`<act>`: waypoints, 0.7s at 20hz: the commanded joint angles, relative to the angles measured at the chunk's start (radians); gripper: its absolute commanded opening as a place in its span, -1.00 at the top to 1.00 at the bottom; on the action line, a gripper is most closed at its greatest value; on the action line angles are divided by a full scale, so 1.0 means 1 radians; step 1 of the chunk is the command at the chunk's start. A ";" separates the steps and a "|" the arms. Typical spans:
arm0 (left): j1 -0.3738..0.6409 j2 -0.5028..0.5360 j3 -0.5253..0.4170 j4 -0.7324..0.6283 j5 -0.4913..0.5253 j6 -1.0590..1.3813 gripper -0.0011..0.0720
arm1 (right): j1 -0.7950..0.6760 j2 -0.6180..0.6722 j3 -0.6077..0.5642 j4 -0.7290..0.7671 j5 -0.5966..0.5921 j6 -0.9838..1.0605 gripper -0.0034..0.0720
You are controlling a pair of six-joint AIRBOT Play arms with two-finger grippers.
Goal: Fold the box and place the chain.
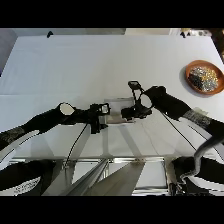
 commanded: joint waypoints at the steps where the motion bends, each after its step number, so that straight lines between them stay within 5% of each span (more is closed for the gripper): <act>1: -0.001 0.000 0.000 0.000 0.000 0.000 0.94 | 0.029 -0.016 0.005 -0.065 0.038 0.104 -0.24; 9: -0.001 0.000 0.000 0.000 0.000 0.000 0.94 | 0.084 -0.063 0.012 -0.109 0.070 0.202 -0.23; 14: -0.001 0.000 0.000 0.000 0.000 0.000 0.94 | 0.084 -0.063 0.012 -0.108 0.056 0.206 0.18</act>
